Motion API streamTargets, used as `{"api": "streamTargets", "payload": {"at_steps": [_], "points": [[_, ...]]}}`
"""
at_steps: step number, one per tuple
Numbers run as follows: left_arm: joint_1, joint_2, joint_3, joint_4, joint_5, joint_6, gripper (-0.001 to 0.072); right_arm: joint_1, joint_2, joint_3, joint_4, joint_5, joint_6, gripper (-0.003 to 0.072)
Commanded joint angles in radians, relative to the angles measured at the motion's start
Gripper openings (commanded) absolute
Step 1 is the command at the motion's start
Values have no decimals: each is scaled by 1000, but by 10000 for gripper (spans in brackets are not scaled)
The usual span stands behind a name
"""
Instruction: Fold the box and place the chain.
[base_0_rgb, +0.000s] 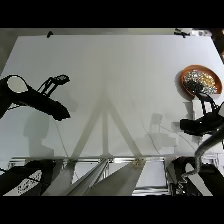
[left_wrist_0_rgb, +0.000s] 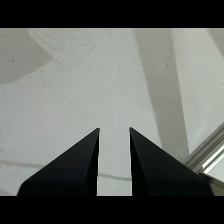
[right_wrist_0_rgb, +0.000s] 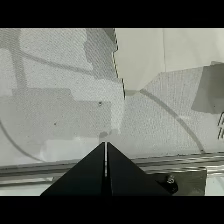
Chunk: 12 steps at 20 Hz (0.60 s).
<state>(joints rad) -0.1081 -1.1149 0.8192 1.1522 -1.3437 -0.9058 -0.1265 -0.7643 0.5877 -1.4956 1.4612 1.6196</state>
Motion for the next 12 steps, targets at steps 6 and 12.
{"api": "streamTargets", "payload": {"at_steps": [6,12], "points": [[0,-3,-1,0,0,0,210,-1,-24,54,-193,-58,-69,11],[0,-3,-1,0,0,0,210,-332,-388,472,-363,-48,-232,7]]}}
